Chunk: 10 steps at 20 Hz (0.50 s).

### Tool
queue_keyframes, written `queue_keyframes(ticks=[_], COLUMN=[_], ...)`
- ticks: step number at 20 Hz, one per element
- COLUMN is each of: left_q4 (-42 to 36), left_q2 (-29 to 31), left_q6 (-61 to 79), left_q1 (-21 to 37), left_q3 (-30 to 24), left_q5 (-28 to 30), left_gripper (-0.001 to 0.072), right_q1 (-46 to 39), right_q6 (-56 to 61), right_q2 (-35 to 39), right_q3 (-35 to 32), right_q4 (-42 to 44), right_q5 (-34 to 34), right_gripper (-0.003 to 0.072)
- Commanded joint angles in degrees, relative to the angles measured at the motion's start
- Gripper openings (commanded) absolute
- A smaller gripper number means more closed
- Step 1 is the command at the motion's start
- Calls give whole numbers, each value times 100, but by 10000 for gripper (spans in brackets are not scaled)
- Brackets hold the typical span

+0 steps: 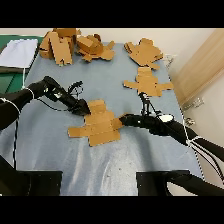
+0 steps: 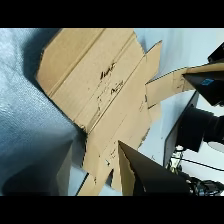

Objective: Fold the box.

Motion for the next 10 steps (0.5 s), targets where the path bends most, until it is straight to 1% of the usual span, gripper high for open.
queue_keyframes(ticks=[1, 5, 10], left_q4=[-326, -872, -898], left_q2=[-136, -144, -146], left_q6=[232, 678, 870], left_q1=[-11, -4, -9], left_q3=[-4, -4, -7], left_q5=[-31, -85, -278], left_gripper=[447, 447, 446], right_q1=[20, 20, 20], right_q6=[94, 203, 216], right_q2=[4, 2, 4], right_q3=[-7, -87, -94], right_q4=[7, -20, -11], right_q5=[149, 258, 258], right_gripper=[4, 4, 4])
